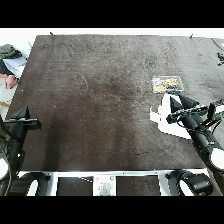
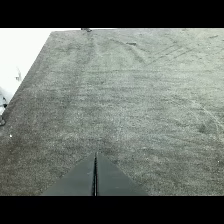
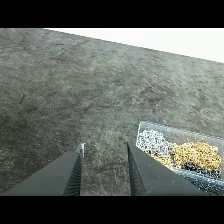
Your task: Fold the box and place the chain.
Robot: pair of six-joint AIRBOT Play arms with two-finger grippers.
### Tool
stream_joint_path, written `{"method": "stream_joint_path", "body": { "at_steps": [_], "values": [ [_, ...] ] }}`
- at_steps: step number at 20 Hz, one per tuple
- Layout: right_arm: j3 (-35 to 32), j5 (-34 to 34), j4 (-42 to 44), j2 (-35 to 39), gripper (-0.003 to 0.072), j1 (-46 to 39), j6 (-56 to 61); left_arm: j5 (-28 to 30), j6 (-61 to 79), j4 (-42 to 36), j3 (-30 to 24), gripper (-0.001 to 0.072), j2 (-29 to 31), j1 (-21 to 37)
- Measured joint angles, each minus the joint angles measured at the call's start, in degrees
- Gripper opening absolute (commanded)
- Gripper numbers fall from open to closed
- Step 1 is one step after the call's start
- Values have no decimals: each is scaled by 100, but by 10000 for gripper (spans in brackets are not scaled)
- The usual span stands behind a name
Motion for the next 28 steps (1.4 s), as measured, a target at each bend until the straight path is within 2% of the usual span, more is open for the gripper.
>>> {"method": "stream_joint_path", "body": {
  "at_steps": [9, 11, 13, 15, 18, 21, 24, 28],
  "values": [
    [254, -210, 94, -90, 333, -52, 59, 0, 0, 0, -2, 13, 0, 0],
    [492, -273, 295, -382, 332, -284, 192, 0, 0, 0, 0, 13, 0, 0],
    [804, 2, 437, -874, 333, -765, 428, 0, 0, 0, 0, 13, 0, -2],
    [1178, 682, 511, -1510, 333, -1453, 737, 0, 0, 0, -2, 13, 0, 0],
    [1915, 2269, 293, -2649, 333, -2793, 1222, 0, 0, 0, -2, 13, 0, 0],
    [2839, 3943, -332, -3718, 333, -4142, 1917, 0, 0, 0, 0, 13, 0, 0],
    [3783, 5403, -1093, -4610, 332, -5147, 2417, 0, 0, 0, 0, 13, 0, -2],
    [4747, 6581, -2256, -5464, 331, -6022, 2763, 0, 0, -2, -2, 13, 0, -2]
  ]
}}
